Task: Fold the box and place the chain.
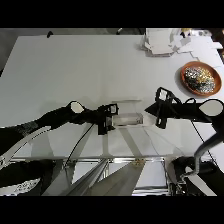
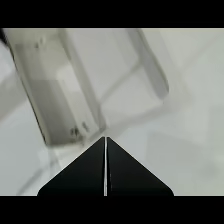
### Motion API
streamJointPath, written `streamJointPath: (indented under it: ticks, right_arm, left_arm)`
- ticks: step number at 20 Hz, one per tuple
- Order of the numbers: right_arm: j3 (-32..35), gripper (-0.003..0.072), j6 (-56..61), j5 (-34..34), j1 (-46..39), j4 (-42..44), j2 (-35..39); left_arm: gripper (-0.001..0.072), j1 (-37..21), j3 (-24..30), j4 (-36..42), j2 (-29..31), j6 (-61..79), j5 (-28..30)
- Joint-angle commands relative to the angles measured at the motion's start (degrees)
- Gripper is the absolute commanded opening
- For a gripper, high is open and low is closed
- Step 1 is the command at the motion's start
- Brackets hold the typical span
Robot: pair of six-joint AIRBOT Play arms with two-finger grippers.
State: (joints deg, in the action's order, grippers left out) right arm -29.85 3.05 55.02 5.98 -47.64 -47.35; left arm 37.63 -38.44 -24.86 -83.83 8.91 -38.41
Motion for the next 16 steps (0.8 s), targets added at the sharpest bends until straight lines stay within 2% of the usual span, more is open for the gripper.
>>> streamJointPath:
  ticks: [1,5,9,12,15,16]
  right_arm:
    - [0.17,0.0029,-0.24,2.34,-0.44,-11.23,0.44]
    - [0.22,0.0241,-8.15,-0.22,0.59,-8.9,-5.46]
    - [0.22,0.0237,-17.64,-1.46,4.26,-8.9,-9.99]
    - [0.22,0.0236,-18.18,-3.43,5.44,-8.85,-12.81]
    - [0.22,0.0173,-20.61,-3.43,5.51,-5.81,-14.23]
    - [0.22,0.0173,-22.1,-3.48,5.51,-3.5,-14.49]
  left_arm:
    - [0.0273,-0.02,-0.02,-0.02,0.04,0.02,-0.02]
    - [0.0273,-0.02,-0.04,-0.02,0.04,0.02,0.0]
    - [0.0273,-0.02,-0.02,-0.02,0.04,0.02,-0.02]
    - [0.0273,-0.02,-0.02,-0.02,0.04,0.0,0.0]
    - [0.0273,-0.02,-0.02,-0.02,0.04,0.02,0.0]
    - [0.0273,-0.02,-0.02,-0.02,0.04,0.02,0.0]
